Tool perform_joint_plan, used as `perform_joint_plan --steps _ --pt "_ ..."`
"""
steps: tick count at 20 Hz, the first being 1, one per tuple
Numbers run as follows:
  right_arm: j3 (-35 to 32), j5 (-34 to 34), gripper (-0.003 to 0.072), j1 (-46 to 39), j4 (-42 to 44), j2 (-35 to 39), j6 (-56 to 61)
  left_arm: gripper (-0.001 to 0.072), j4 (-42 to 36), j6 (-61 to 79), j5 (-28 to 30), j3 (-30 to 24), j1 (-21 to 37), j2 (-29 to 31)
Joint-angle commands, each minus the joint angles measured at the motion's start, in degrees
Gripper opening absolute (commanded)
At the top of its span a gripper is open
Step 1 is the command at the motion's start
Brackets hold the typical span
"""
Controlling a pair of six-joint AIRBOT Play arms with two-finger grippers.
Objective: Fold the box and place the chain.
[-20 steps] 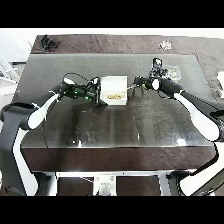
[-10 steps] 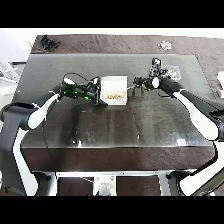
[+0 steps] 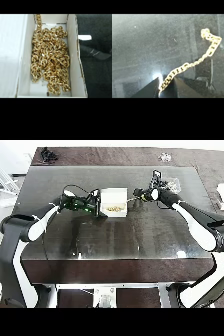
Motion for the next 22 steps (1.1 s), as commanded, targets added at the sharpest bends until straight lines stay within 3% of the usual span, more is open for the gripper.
perform_joint_plan --steps 1,6,12,22 --pt "0.02 3.32 0.0211 0.09 -1.55 -1.46 0.33 0.0353 0.0 0.0 0.0 0.0 -0.02 0.02" --pt "0.35 3.39 0.0013 0.76 -2.19 -1.44 0.28 0.0353 0.0 0.0 0.0 0.0 -0.02 0.02" --pt "0.44 9.03 0.0009 0.87 -5.01 0.83 0.28 0.0352 0.0 0.0 0.0 0.0 -0.02 0.04" --pt "0.44 6.93 0.0009 3.65 -6.69 21.53 -2.78 0.0352 -0.02 0.0 0.0 0.0 -0.02 0.04"
